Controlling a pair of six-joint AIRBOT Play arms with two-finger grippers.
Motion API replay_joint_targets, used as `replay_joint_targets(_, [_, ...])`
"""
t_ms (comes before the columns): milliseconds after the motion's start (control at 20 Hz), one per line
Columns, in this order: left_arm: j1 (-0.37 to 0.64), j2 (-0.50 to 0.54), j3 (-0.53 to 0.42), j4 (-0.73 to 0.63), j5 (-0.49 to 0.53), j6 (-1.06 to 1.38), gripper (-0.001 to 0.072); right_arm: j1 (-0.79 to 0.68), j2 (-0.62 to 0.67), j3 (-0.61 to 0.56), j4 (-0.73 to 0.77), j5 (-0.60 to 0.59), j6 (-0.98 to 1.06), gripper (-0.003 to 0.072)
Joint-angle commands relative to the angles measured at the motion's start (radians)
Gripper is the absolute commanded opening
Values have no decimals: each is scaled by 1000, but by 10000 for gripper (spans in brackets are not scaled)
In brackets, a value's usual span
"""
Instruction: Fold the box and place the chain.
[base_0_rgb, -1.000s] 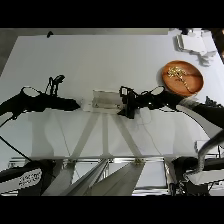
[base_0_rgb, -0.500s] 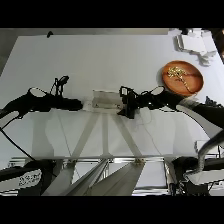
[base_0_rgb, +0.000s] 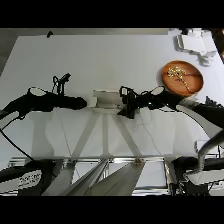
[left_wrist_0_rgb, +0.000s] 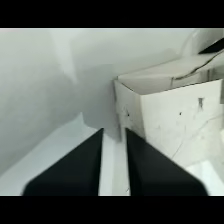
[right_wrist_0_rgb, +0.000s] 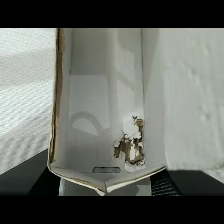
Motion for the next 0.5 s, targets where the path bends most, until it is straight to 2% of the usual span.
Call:
replay_joint_targets(0, [1, 21, 1, -77, -21, -3, 233, 0, 0, 1, 0, 0, 0, 400])
replay_joint_targets(150, [0, 21, 1, -136, -60, 1, 236, 0, 0, 1, 0, 0, 0, 400])
replay_joint_targets(250, [-1, 21, 1, -137, -58, 1, 292, 0, 0, 1, 0, 1, 0, 400])
replay_joint_targets(450, [-4, 21, 1, -137, -66, 1, 297, 0, 0, 1, 0, 0, 0, 400])
